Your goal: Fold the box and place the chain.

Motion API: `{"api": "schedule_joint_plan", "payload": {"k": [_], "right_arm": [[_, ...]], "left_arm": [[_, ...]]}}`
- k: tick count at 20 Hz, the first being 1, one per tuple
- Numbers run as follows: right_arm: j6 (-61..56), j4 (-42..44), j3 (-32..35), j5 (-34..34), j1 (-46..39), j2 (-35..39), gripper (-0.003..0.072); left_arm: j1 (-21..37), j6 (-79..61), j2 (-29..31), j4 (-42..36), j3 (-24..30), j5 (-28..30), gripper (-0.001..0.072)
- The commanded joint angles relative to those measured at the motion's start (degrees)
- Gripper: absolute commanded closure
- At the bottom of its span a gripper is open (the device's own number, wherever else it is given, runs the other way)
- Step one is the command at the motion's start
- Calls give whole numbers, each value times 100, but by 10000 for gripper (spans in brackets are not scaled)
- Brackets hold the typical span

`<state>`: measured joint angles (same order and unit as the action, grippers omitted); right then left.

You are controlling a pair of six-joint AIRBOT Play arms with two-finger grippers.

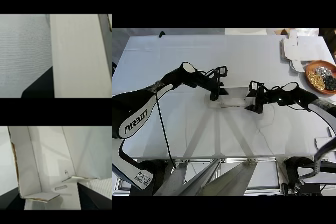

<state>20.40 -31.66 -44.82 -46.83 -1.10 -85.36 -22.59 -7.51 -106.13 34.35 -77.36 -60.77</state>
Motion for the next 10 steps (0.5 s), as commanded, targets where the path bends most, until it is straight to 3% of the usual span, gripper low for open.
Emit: {"api": "schedule_joint_plan", "payload": {"k": [1, 10], "right_arm": [[-179, -109, -20, -9, -4, -7, 1], [-498, -385, -293, -118, -94, 24, 1]], "left_arm": [[0, 0, -4, -2, 2, 13, 693], [0, 2, -4, -2, 2, 11, 693]]}}
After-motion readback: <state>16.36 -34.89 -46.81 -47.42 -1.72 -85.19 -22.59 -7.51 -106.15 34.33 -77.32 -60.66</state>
